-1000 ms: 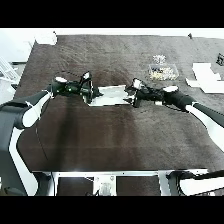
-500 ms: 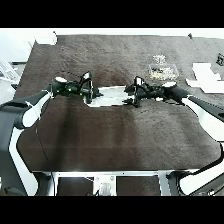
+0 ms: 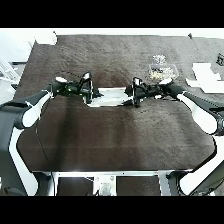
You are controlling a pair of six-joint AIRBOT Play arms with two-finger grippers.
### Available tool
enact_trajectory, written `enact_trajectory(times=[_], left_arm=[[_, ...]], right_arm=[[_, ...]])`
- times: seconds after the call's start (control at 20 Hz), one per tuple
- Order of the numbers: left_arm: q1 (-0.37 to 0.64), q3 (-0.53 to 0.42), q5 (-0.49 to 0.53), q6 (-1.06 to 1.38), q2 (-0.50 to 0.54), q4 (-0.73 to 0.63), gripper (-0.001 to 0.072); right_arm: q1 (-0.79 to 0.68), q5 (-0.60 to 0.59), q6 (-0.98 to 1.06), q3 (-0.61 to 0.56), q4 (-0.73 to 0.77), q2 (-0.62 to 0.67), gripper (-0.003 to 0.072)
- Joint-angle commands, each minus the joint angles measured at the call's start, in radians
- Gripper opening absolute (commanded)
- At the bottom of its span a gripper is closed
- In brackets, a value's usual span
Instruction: Fold the box and place the chain.
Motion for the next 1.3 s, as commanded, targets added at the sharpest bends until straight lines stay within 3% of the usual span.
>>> enact_trajectory(times=[0.0,1.15,1.25], left_arm=[[0.001,-0.001,-0.001,0.0,-0.001,0.006,0.0021],[0.001,-0.001,-0.001,0.0,-0.001,0.005,0.002],[0.001,-0.001,0.0,0.001,-0.001,0.006,0.002]], right_arm=[[0.001,0.044,0.002,0.042,-0.008,-0.038,0.0638],[0.037,0.064,0.028,0.102,-0.042,-0.099,0.0637],[0.037,0.067,0.032,0.102,-0.046,-0.099,0.0582]])
